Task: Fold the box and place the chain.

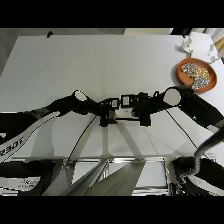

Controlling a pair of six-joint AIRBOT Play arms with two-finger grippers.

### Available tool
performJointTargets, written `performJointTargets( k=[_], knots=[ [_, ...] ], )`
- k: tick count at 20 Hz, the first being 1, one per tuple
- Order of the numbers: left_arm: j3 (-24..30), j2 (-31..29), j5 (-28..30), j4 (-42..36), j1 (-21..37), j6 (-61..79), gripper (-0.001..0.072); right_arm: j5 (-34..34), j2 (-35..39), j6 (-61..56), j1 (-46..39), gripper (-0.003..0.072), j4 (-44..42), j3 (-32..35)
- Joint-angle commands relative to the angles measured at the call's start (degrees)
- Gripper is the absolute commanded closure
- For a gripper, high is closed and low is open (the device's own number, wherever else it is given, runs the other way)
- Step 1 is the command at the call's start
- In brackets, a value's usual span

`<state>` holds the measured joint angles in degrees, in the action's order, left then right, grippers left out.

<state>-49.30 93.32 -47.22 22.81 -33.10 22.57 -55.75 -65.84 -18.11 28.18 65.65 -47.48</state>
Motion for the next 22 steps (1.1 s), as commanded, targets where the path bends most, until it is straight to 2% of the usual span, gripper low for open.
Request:
performJointTargets(
  k=[1,13,18,22],
  knots=[
    [0.0,0.0,-0.2,0.1,0.0,0.1,0.0678,0.5,0.0,-0.1,0.0,0.0593,-0.1,0.0],
    [0.0,0.0,-0.2,0.1,0.0,0.1,0.0678,0.9,0.0,-1.7,1.6,0.0562,-0.1,1.6],
    [0.0,0.0,-0.2,0.1,0.0,0.1,0.0678,1.0,0.0,-1.7,1.6,0.0373,0.0,1.6],
    [0.0,0.0,-0.2,0.1,0.0,0.1,0.0678,2.7,2.0,-1.7,1.6,0.0368,-0.1,1.6]
  ],
)
